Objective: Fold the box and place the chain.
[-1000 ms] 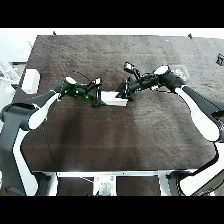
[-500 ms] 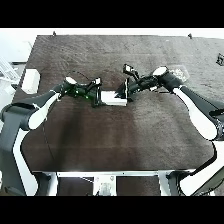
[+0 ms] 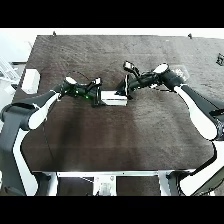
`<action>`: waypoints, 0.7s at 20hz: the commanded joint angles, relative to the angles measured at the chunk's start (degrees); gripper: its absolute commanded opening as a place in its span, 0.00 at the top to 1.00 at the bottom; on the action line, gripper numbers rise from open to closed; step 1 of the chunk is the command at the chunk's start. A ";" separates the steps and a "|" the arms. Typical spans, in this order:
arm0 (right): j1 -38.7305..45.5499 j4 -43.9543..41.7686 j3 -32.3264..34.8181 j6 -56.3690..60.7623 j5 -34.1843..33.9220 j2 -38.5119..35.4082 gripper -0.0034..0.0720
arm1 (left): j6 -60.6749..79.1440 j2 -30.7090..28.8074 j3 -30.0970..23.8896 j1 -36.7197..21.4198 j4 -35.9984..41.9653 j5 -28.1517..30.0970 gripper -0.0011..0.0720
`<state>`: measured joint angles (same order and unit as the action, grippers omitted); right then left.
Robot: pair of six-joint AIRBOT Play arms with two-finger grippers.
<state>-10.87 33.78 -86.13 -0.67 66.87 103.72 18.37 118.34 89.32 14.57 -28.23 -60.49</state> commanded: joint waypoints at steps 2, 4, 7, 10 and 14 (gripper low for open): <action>0.00 2.25 -0.09 -0.04 -2.67 0.04 0.59 | 0.02 -0.04 0.04 -0.04 -0.02 0.00 0.33; 0.00 2.25 -0.09 -0.02 -3.17 0.04 0.59 | 0.02 -0.04 0.04 -0.04 -0.02 0.00 0.32; -0.13 2.25 0.00 -0.02 -3.17 0.04 0.59 | 0.02 -0.04 0.04 -0.04 -0.02 0.00 0.32; -0.13 2.25 0.04 0.00 -3.17 0.04 0.59 | 0.04 -0.04 0.04 -0.04 -0.02 0.00 0.33; -0.26 2.25 0.61 0.00 -3.15 0.04 0.59 | 0.04 -0.04 0.04 -0.04 -0.02 0.00 0.33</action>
<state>-11.03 35.97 -85.82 -0.71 64.03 103.72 18.35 118.34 89.30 14.59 -28.23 -60.47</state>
